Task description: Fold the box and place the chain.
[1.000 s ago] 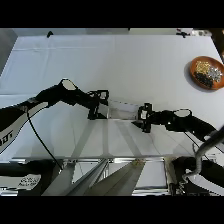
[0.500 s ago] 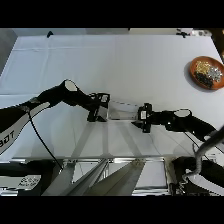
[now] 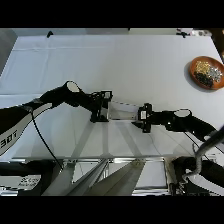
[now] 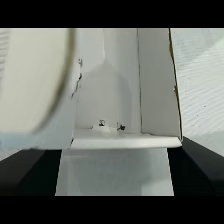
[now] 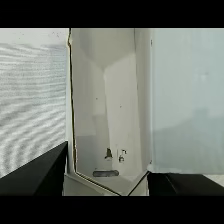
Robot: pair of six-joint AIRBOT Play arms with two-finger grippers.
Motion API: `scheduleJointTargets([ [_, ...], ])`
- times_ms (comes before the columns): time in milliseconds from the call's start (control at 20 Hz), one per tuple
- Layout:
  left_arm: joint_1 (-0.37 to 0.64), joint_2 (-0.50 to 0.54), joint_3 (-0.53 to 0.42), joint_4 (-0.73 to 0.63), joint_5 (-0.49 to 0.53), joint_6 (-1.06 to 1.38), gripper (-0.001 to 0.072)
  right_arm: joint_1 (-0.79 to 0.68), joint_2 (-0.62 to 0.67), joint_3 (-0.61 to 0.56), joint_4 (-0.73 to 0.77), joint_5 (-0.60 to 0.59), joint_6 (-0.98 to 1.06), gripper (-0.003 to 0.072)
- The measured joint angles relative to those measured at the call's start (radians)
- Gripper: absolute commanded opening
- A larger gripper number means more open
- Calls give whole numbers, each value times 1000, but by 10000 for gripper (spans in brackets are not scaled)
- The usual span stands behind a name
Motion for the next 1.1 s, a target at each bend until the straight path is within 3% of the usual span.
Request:
scheduleJointTargets([
  [250, -14, -14, 0, -6, -11, 38, 692, 0, 0, 0, -1, 2, 0, 338],
  [550, -23, -27, 0, -9, -12, 48, 404, 0, 0, -1, 0, 2, 2, 338],
  [750, -24, -29, 0, -8, -12, 15, 340, 0, 0, -1, 0, 1, 1, 338],
  [1100, -24, -29, 0, -7, -11, -31, 353, 0, 0, -1, 2, -1, 1, 338],
])
